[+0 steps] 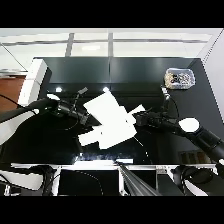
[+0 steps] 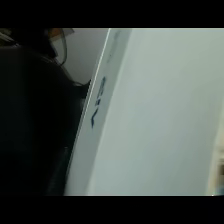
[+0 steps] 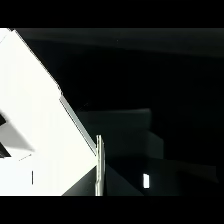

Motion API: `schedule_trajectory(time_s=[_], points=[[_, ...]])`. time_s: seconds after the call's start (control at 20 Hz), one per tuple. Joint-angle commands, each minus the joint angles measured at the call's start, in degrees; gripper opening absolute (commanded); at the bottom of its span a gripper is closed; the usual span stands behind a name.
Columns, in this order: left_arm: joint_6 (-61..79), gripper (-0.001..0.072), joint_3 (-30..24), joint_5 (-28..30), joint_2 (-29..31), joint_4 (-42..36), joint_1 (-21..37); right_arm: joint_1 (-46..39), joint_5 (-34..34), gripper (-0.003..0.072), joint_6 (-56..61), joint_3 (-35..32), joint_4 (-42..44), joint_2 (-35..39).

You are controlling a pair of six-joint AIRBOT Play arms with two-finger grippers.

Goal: Fold the box and place the chain.

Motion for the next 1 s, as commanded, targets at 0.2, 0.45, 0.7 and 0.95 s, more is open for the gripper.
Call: schedule_trajectory(time_s=[0.2,0.45,0.7,0.95], points=[[0.5,0.0029,1.0,-0.2,-0.3,3.5,-1.5,0.0,0.0,0.0057,0.0,0.0,-0.1,0.0],[-1.4,0.0024,1.4,-2.0,1.2,4.9,-2.4,-10.2,8.8,0.0701,0.1,4.9,-7.2,3.5],[-3.5,0.0022,4.6,6.4,12.4,18.5,-9.4,-22.5,23.2,0.0702,-5.8,15.4,-41.9,8.9],[6.5,0.0025,3.3,21.8,18.7,28.1,-21.5,-20.8,29.1,0.0702,-9.4,10.5,-41.6,8.1]])
